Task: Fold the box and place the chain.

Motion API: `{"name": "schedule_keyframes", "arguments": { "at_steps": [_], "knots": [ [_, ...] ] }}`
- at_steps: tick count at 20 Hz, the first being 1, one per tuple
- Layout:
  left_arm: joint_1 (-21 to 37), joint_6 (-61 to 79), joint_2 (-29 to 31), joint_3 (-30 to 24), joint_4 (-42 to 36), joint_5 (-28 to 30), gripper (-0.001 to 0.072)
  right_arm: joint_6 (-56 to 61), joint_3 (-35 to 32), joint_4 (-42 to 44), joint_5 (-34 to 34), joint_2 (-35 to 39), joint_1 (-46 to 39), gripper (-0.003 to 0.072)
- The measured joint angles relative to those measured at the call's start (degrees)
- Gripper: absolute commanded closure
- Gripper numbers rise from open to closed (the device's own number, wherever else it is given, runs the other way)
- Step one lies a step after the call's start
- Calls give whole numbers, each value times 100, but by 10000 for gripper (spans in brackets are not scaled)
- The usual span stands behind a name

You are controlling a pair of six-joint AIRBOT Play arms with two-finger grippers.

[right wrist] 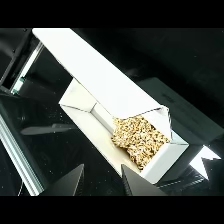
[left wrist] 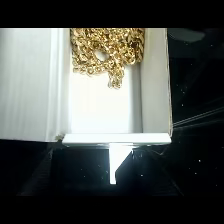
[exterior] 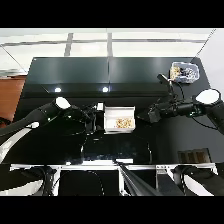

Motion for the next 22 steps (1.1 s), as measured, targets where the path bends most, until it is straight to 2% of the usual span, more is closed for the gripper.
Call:
{"name": "schedule_keyframes", "arguments": {
  "at_steps": [4,7,8,10,11,13,18,20,22],
  "knots": [
    [-133,-114,-2,0,-151,-15,-7,0,0,2,-55,0,0,404],
    [-258,-155,-2,0,-321,212,-5,-2,0,2,-70,0,0,404],
    [-299,-177,-2,0,-378,273,18,-2,0,2,-72,0,0,404],
    [-367,-192,-4,0,-417,385,247,0,0,4,-103,0,0,403],
    [-398,-188,-9,0,-433,433,273,2,0,13,-144,0,0,401],
    [-433,-190,-9,0,-444,487,273,157,0,76,-334,0,0,-15],
    [-461,-192,-9,0,-457,527,273,525,0,925,-1480,-20,4,-13],
    [-461,-192,-9,0,-459,535,273,564,0,929,-1882,-98,48,-13],
    [-461,-192,-9,0,-461,546,272,577,0,629,-2006,-214,234,-13]
  ]
}}
